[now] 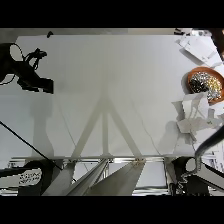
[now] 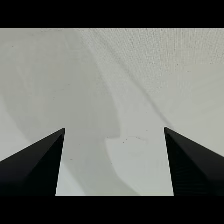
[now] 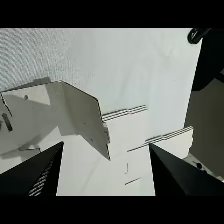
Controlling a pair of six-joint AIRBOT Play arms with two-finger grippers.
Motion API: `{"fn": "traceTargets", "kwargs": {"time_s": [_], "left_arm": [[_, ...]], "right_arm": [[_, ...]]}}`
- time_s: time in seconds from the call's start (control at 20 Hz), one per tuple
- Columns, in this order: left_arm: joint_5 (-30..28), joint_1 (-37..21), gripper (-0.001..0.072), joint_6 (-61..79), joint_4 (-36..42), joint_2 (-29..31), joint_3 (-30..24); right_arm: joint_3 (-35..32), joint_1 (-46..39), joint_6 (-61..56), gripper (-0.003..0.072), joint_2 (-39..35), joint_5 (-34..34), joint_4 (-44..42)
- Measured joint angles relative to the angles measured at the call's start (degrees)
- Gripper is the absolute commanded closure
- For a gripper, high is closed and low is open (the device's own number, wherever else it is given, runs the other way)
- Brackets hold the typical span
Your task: Fold the box and place the chain.
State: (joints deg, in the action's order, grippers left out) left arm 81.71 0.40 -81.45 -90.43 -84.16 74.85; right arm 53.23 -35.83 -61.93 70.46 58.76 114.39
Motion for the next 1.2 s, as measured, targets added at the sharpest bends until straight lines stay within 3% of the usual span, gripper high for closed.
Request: {"fn": "traceTargets", "kwargs": {"time_s": [0.35, 0.4, 0.5, 0.55, 0.9, 1.2], "left_arm": [[0.0, 0.0, 0.0013, 0.0, 0.0, 0.0, 0.0], [0.0, 0.0, 0.0013, 0.0, 0.0, 0.0, 0.0], [0.02, 0.0, 0.0013, -0.02, -0.02, 0.0, 0.0], [0.0, 0.0, 0.0013, 0.0, 0.0, 0.0, 0.0], [0.0, 0.0, 0.0013, 0.0, 0.0, 0.0, 0.0], [0.0, 0.0, 0.0013, 0.0, 0.0, 0.0, 0.0]], "right_arm": [[0.02, -0.26, 2.86, 0.0277, 6.67, -0.02, -0.28], [0.02, -0.28, 2.84, 0.0343, 7.58, 0.26, -0.28], [0.02, -0.28, 2.54, 0.0606, 8.85, 0.5, -0.22], [0.02, -0.28, 2.36, 0.0667, 9.22, 0.79, -0.17], [0.04, 1.9, 2.82, 0.0668, 8.44, 6.19, -2.05], [-0.55, 7.54, 9.66, 0.0669, 1.33, 10.88, -26.95]]}}
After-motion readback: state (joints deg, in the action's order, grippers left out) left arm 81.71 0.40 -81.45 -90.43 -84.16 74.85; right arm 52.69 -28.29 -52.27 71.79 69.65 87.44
